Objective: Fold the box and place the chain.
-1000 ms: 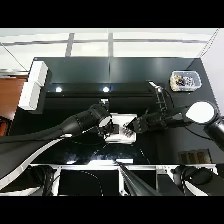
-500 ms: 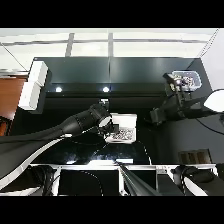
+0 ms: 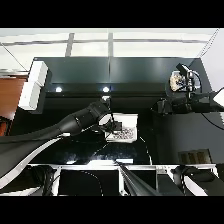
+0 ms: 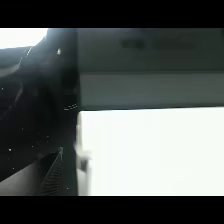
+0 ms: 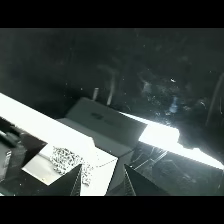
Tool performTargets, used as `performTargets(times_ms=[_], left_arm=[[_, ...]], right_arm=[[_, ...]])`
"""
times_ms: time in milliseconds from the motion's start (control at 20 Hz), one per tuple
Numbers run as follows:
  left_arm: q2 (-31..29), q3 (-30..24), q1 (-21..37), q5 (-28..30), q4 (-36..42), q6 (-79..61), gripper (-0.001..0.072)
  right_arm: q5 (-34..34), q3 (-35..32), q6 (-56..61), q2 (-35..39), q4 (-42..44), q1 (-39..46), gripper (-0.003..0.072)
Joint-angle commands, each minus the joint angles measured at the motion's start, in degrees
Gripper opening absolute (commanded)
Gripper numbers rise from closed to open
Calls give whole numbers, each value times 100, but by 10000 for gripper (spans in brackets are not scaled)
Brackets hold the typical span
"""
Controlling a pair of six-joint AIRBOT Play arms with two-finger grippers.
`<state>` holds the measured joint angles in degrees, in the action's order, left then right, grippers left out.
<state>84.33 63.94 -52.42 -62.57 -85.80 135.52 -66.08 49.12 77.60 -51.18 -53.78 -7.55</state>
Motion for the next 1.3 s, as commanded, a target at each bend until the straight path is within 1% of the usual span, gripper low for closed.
performTargets(times_ms=[0, 50, 100, 150, 200, 250, 300, 350, 400, 450, 500, 550, 600, 650, 700, 750, 800, 900, 950, 1000, 1050, 1250], left_arm=[[-422, 136, 13, -358, -90, -1561, 526], [-673, 122, 17, -638, -133, -2253, 525], [-957, 55, 46, -807, -280, -2660, 525], [-1338, -127, 142, -800, -507, -3034, 525], [-1740, -407, 334, -614, -564, -3252, 526], [-2173, -765, 643, -367, -435, -3497, 525], [-2656, -1222, 1071, -48, -103, -3801, 525], [-3073, -1690, 1541, 293, 468, -4245, 525], [-3475, -2238, 2100, 730, 1327, -5014, 525], [-3753, -2796, 2677, 1128, 2551, -6026, 525], [-3842, -3272, 3200, 1237, 3906, -7197, 525], [-3801, -3687, 3661, 1147, 5110, -8452, 525], [-3683, -4026, 4030, 942, 6043, -9753, 525], [-3526, -4218, 4225, 767, 6524, -11016, 525], [-3373, -4273, 4251, 710, 6634, -12163, 536], [-3198, -4273, 4214, 686, 6616, -13387, 627], [-3027, -4232, 4142, 734, 6553, -14176, 710], [-2634, -4061, 3860, 817, 6000, -14668, 710], [-2463, -3941, 3602, 833, 5506, -14963, 710], [-2297, -3829, 3386, 1029, 5171, -15191, 710], [-2100, -3722, 3189, 1178, 5213, -15191, 710], [-1434, -3386, 2736, 1139, 5580, -15335, 710]], right_arm=[[28, 4, -33, 7, -9, 22, 325], [28, 4, -33, 7, -9, 22, 325], [31, 4, -33, 7, -9, 22, 325], [31, 4, -33, 7, -24, 24, 325], [28, 4, -33, 7, -66, 24, 325], [28, 4, -31, 7, -127, 22, 326], [31, 4, -31, 7, -173, 22, 325], [35, 4, -31, 7, -201, 22, 325], [37, 4, -31, 7, -205, 24, 325], [35, 4, -28, 7, -225, 24, 326], [35, 4, -22, 7, -225, 22, 326], [35, 4, 7, 7, -223, 22, 325], [35, 4, 20, 7, -223, 22, 326], [35, 4, 20, 7, -221, 22, 325], [35, 4, 17, 7, -223, 22, 326], [35, 4, 17, 7, -223, 22, 325], [35, 4, 17, 7, -225, 22, 325], [13, 4, 20, 7, -223, 22, 326], [9, 4, 17, 7, -223, 22, 325], [11, 4, 17, 4, -223, 22, 325], [15, 4, 17, 4, -227, 22, 325], [22, 4, 15, 4, -227, 22, 325]])
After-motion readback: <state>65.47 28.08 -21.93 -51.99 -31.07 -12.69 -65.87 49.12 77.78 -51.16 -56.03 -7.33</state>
